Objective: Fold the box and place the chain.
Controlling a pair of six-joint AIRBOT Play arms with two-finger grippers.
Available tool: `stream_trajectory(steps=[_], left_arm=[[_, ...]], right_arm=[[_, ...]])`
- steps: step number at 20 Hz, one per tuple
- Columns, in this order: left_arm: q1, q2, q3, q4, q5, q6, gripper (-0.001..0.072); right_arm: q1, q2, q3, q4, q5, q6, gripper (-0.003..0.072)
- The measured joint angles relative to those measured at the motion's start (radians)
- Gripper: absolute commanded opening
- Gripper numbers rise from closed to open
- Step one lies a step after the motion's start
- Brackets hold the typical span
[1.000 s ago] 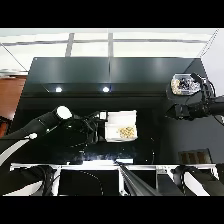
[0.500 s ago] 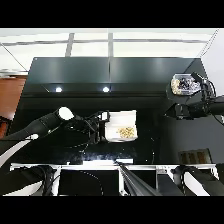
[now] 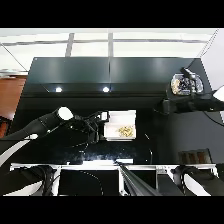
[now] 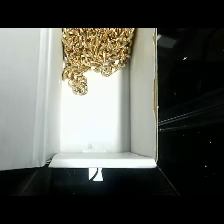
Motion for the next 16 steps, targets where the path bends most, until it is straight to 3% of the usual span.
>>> stream_trajectory(steps=[4, 8, 12, 16], left_arm=[[0.0, 0.0, 0.0, 0.014, 0.005, 0.0, 0.0368], [0.0, 0.001, 0.0, 0.019, 0.009, 0.0, 0.0368], [0.0, 0.001, 0.0, 0.021, 0.013, 0.0, 0.0368], [0.0, 0.001, 0.0, 0.021, 0.016, 0.0, 0.0368]], right_arm=[[0.144, -0.127, 0.027, 0.029, -0.173, 0.008, 0.0698], [0.215, -0.238, 0.062, 0.175, -0.185, -0.148, 0.0699], [0.232, -0.27, 0.072, 0.305, -0.037, -0.427, 0.0699], [0.244, -0.28, 0.072, 0.248, 0.102, -0.56, 0.07]])
